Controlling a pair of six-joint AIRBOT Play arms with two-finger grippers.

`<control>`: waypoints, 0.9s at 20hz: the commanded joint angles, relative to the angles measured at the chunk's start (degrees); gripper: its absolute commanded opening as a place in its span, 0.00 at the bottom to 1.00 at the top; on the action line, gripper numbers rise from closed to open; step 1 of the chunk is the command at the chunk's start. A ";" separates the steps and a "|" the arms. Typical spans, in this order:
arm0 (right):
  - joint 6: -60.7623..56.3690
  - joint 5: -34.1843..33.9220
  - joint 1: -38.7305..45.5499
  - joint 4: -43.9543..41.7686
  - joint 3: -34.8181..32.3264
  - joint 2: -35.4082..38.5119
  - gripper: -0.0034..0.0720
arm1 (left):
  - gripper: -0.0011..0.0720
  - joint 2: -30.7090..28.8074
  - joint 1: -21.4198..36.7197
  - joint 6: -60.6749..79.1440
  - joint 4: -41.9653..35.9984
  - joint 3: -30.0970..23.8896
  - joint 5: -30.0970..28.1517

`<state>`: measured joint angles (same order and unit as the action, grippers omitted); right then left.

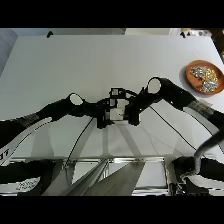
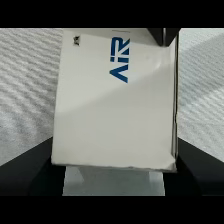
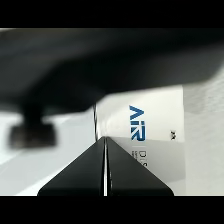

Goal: Fold the box and place the chain.

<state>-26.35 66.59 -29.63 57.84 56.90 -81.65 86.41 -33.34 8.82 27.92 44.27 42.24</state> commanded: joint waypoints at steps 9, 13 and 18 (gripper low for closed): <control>-3.67 0.85 0.00 2.97 1.22 6.45 0.07 | 0.55 0.00 0.04 -0.04 -0.04 0.02 0.02; -11.91 5.99 0.61 11.41 1.36 15.85 0.07 | 0.55 0.00 0.04 -0.04 -0.04 0.02 0.00; -28.98 22.47 8.02 16.94 1.16 22.10 0.07 | 0.55 0.00 0.04 -0.04 -0.04 0.02 0.02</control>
<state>-44.82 79.85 -25.36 70.46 58.15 -62.96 86.43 -33.34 8.75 27.83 44.27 42.24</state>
